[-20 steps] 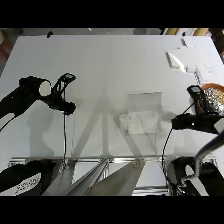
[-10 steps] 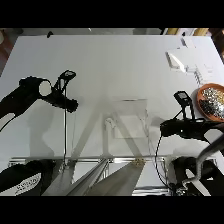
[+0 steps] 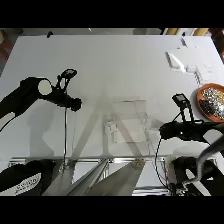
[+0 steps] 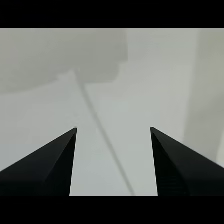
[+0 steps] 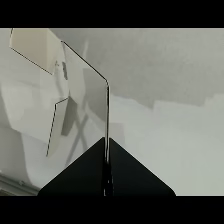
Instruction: Fold the box and place the chain.
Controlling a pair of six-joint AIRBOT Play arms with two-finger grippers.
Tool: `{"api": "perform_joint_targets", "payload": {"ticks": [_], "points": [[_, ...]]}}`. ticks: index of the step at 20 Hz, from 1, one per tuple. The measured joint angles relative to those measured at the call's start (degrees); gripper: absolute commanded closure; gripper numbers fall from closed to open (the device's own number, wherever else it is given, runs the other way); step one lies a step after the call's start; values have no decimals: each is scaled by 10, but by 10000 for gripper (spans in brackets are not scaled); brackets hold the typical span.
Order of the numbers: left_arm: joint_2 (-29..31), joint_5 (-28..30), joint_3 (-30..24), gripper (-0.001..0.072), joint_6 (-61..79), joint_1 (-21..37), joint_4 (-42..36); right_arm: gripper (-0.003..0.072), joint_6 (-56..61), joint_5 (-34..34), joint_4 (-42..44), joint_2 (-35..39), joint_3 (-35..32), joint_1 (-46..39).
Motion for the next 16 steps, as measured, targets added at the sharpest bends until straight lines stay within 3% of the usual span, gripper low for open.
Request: {"api": "perform_joint_targets", "payload": {"ticks": [2, 7, 9, 12, 16], "points": [[-1, -12, 0, 224, 75, 0, -74, 673, 0, 1, 0, -6, 0, 0], [-30, -47, 0, 192, 388, -2, -376, 673, 0, 3, 9, -33, 0, 0], [-55, -71, 0, 126, 475, -7, -452, 673, -1, 3, 11, -40, 0, 0], [-91, -85, 0, 92, 558, -24, -513, 673, -2, 4, 13, -44, 0, 0], [-124, -49, 0, 69, 616, -65, -543, 673, -2, 5, 15, -47, 0, 0]]}}
